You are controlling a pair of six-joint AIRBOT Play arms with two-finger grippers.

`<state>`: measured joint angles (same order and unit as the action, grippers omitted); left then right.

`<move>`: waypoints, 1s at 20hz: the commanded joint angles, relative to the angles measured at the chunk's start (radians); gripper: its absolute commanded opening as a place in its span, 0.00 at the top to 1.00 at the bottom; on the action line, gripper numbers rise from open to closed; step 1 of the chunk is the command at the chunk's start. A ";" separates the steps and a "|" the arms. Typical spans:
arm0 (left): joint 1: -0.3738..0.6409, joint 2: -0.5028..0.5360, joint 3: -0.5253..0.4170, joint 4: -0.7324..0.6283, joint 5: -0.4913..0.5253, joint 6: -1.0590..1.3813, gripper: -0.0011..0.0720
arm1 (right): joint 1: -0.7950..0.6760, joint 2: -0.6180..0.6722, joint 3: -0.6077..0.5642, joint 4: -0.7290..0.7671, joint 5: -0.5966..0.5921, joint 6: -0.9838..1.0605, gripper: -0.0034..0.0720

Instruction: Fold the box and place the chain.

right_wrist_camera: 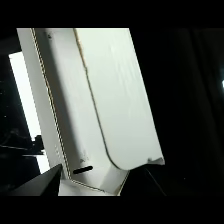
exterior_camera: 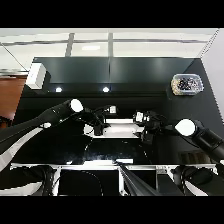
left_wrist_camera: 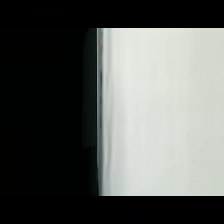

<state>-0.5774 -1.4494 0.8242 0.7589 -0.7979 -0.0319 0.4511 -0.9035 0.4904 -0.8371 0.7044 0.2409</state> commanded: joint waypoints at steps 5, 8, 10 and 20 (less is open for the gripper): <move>0.000 0.000 0.000 0.000 0.001 0.002 0.95 | -0.011 -0.026 0.004 0.080 -0.034 -0.053 0.17; 0.000 0.000 0.000 0.000 0.001 0.002 0.95 | -0.030 -0.069 0.004 0.178 -0.031 -0.134 0.17; 0.000 0.000 0.000 0.000 0.001 0.002 0.95 | -0.064 -0.091 0.004 0.249 0.003 -0.209 0.17; 0.000 0.000 0.000 0.000 0.001 0.002 0.95 | -0.088 -0.180 -0.013 0.285 0.091 -0.381 0.17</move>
<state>-0.5774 -1.4490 0.8242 0.7589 -0.7979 -0.0288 0.3645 -1.0588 0.4820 -0.5461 0.7921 -0.0910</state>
